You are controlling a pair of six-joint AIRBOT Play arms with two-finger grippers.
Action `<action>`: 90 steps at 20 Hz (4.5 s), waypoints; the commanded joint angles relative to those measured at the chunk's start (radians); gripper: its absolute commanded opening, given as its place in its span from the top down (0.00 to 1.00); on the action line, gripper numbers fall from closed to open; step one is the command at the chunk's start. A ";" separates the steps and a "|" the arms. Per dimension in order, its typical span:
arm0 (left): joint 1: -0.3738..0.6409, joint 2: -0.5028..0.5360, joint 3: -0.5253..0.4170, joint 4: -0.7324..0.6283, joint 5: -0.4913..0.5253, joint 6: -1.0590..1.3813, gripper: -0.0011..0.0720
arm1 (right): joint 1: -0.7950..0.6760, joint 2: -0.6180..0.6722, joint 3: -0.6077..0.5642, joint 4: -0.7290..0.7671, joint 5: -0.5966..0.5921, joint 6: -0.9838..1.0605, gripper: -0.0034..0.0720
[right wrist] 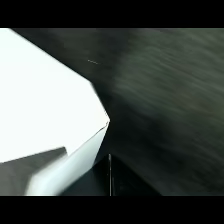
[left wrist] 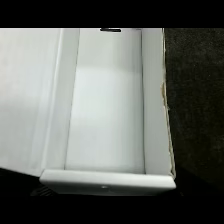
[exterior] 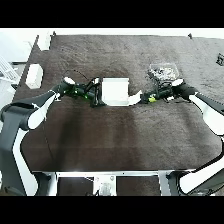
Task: Fold the box and place the chain.
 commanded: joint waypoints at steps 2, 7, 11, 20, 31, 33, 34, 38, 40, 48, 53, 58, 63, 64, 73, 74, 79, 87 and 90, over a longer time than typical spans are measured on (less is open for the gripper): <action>0.000 0.000 0.000 0.000 0.000 0.000 0.51 | 0.022 0.036 0.069 0.025 0.038 0.010 0.95; 0.000 0.000 0.000 0.000 0.000 0.000 0.51 | 0.039 0.059 0.078 0.027 0.040 0.051 0.90; 0.000 0.000 0.000 0.000 0.000 0.000 0.51 | 0.054 0.058 0.078 0.026 0.040 0.050 0.59; 0.000 0.000 0.000 0.000 0.000 0.000 0.51 | 0.077 0.037 0.078 0.024 0.040 0.054 0.35; 0.000 0.000 0.000 0.000 0.000 0.000 0.51 | 0.135 0.037 0.142 -0.113 0.048 0.240 0.33; 0.000 0.000 0.000 0.000 0.000 0.000 0.51 | 0.149 0.037 0.159 -0.127 0.047 0.269 0.33; 0.000 0.000 0.000 0.000 0.000 0.000 0.51 | 0.159 0.037 0.166 -0.128 0.048 0.272 0.33; 0.000 0.000 0.000 0.000 0.000 0.000 0.51 | 0.180 0.037 0.175 -0.182 0.047 0.345 0.33; 0.000 0.000 0.000 0.000 0.000 0.000 0.51 | 0.183 0.037 0.180 -0.206 0.046 0.387 0.33; 0.000 0.000 0.000 0.000 0.000 0.000 0.51 | 0.270 0.036 0.264 -0.442 0.021 0.654 0.33; 0.000 0.000 0.000 0.000 0.000 0.000 0.51 | 0.317 0.036 0.290 -0.588 0.021 0.836 0.33; 0.000 0.000 0.000 0.000 0.000 0.000 0.51 | 0.346 0.008 0.315 -0.650 0.027 0.927 0.34; 0.000 0.000 0.000 0.000 0.000 0.000 0.51 | 0.365 -0.013 0.335 -0.719 0.043 0.986 0.36; 0.000 0.000 0.000 0.000 -0.001 0.000 0.51 | 0.369 -0.016 0.335 -0.731 0.043 0.997 0.36; 0.000 0.000 0.000 0.000 -0.001 0.000 0.51 | 0.434 -0.088 0.450 -0.938 0.126 1.135 0.38; 0.000 0.000 0.000 0.000 -0.001 0.000 0.51 | 0.441 -0.095 0.467 -0.939 0.135 1.136 0.40; 0.000 0.000 0.000 0.000 -0.001 0.000 0.51 | 0.460 -0.107 0.484 -0.955 0.138 1.201 0.46; 0.000 0.000 0.000 0.000 -0.001 0.000 0.51 | 0.462 -0.131 0.484 -1.003 0.181 1.265 0.46; 0.000 0.000 0.000 0.000 -0.001 0.000 0.51 | 0.462 -0.132 0.484 -1.027 0.181 1.285 0.58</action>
